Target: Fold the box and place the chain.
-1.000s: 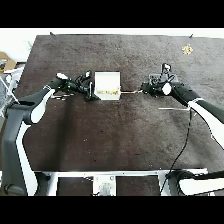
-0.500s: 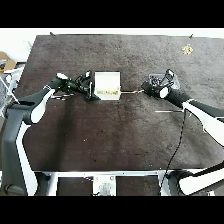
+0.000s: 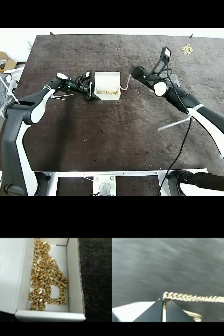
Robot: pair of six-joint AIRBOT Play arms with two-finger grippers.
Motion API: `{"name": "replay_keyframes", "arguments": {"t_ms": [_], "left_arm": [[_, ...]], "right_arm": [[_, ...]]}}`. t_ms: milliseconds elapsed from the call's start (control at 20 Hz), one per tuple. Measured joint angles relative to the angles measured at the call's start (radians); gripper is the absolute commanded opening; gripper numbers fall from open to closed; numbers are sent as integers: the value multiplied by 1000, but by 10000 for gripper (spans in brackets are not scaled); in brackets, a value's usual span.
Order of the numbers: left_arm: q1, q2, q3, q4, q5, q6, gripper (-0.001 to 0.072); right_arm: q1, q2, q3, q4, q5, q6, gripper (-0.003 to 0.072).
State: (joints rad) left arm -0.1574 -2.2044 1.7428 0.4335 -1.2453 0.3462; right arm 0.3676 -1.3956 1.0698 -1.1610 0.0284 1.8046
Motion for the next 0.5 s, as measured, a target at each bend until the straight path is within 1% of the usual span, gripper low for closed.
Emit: {"name": "replay_keyframes", "arguments": {"t_ms": [150,300,450,500], "left_arm": [[0,0,0,0,0,0,274],[0,0,0,0,0,0,274],[0,0,0,0,0,0,274],[0,0,0,0,0,0,274]], "right_arm": [[112,39,53,-14,-52,-18,0],[183,23,93,-23,-81,-25,0],[227,-31,108,-23,-56,-27,1],[233,-59,111,-22,-31,-29,20]]}}
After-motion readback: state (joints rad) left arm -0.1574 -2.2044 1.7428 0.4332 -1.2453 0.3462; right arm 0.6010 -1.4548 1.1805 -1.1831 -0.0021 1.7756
